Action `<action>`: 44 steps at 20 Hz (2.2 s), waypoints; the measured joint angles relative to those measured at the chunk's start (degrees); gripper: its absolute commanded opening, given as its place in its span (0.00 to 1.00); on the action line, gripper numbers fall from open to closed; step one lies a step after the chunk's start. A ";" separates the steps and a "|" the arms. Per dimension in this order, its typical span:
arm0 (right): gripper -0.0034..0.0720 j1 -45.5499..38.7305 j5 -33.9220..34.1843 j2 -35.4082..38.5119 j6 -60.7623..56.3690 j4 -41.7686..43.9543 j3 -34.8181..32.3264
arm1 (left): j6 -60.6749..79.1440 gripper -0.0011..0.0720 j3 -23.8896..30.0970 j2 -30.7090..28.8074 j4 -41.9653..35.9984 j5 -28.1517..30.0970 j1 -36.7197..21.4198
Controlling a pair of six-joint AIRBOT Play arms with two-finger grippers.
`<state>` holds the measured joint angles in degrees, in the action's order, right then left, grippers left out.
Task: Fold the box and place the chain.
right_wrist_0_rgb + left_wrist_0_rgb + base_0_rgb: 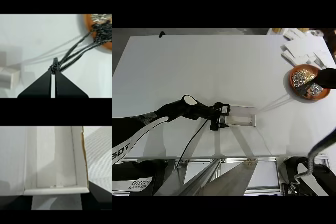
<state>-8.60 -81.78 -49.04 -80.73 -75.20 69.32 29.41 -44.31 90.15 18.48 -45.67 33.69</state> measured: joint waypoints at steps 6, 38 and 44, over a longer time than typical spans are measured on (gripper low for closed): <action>0.07 11.54 -4.11 6.21 0.20 5.16 -3.34 | 0.00 0.36 0.00 0.00 0.00 0.00 0.00; 0.07 35.91 22.84 -0.74 -6.93 -2.78 -27.91 | 0.00 0.36 0.00 0.00 0.00 0.00 0.00; 0.46 25.70 20.35 -2.36 -11.28 -8.63 -30.34 | 0.00 0.36 0.00 0.00 0.00 0.00 0.00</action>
<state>17.10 -61.43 -51.40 -92.01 -83.83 38.98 29.41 -44.31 90.15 18.48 -45.67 33.69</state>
